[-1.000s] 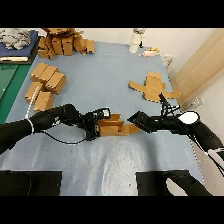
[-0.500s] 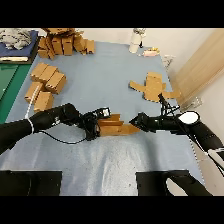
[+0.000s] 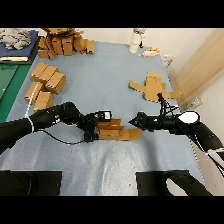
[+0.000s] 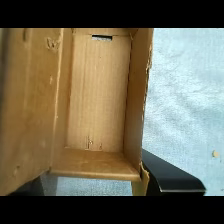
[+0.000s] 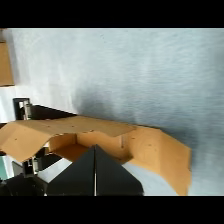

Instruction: Fold the box.

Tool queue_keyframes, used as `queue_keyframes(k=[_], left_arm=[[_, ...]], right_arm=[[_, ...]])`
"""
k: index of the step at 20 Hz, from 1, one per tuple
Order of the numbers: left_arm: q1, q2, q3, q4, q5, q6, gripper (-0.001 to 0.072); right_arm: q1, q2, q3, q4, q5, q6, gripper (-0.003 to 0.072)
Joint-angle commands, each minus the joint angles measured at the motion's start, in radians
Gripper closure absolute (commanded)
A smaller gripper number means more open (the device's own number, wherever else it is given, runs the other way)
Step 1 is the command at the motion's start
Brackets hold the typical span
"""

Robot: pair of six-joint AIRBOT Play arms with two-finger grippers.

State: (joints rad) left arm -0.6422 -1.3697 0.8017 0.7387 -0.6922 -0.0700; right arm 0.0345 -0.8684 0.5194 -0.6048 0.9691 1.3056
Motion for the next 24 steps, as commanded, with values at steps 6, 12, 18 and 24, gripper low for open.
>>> queue_keyframes(k=[6,12,18,24], left_arm=[[0.0,0.0,0.002,-0.002,-0.007,0.01,0.0229],[0.0,0.0,0.002,-0.002,-0.008,0.01,0.0229],[0.0,0.0,0.002,-0.001,-0.006,0.01,0.0229],[0.0,0.0,0.002,-0.002,-0.006,0.01,0.0229]], right_arm=[[0.198,-0.119,0.001,0.213,-0.058,-0.208,0.068],[0.203,-0.26,0.098,0.335,-0.203,-0.407,0.068],[0.205,-0.482,0.187,0.303,-0.195,-0.428,0.0681],[0.204,-0.566,0.187,0.237,-0.164,-0.428,0.0681]])
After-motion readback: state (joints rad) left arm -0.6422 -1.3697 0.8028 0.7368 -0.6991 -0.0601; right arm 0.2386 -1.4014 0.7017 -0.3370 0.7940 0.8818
